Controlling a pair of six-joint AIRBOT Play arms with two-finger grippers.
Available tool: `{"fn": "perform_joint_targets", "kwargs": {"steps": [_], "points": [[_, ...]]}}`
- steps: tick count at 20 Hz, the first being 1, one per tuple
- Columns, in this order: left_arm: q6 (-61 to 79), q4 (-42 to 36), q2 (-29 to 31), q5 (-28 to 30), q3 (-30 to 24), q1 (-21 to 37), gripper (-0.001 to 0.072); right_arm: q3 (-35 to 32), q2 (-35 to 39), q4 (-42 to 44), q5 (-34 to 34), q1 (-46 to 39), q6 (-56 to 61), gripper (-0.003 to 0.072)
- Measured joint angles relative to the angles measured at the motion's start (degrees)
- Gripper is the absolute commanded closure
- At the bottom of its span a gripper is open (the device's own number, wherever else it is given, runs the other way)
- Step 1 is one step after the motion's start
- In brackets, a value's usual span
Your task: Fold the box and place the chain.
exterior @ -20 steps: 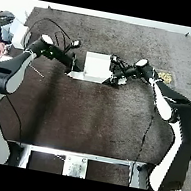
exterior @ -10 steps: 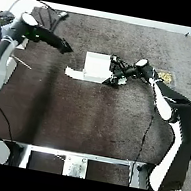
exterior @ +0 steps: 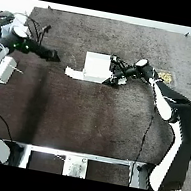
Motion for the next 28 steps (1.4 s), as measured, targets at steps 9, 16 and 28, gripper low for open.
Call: {"fn": "perform_joint_targets", "kwargs": {"steps": [9, 16, 28], "points": [[-1.75, -5.27, 0.02, 6.01, -10.99, -4.48, 0.0698, 0.0, 0.0, 0.0, 0.02, 0.0, 0.0, 0.0079], [0.28, -11.67, 0.02, 8.44, -11.65, -8.31, 0.0696, 0.0, 0.0, 0.0, 0.02, 0.0, 0.0, 0.0079], [3.74, -19.5, 0.04, 6.08, -9.92, -8.85, 0.0355, 0.0, 0.0, -0.02, 0.02, 0.0, 0.0, 0.0079]]}}
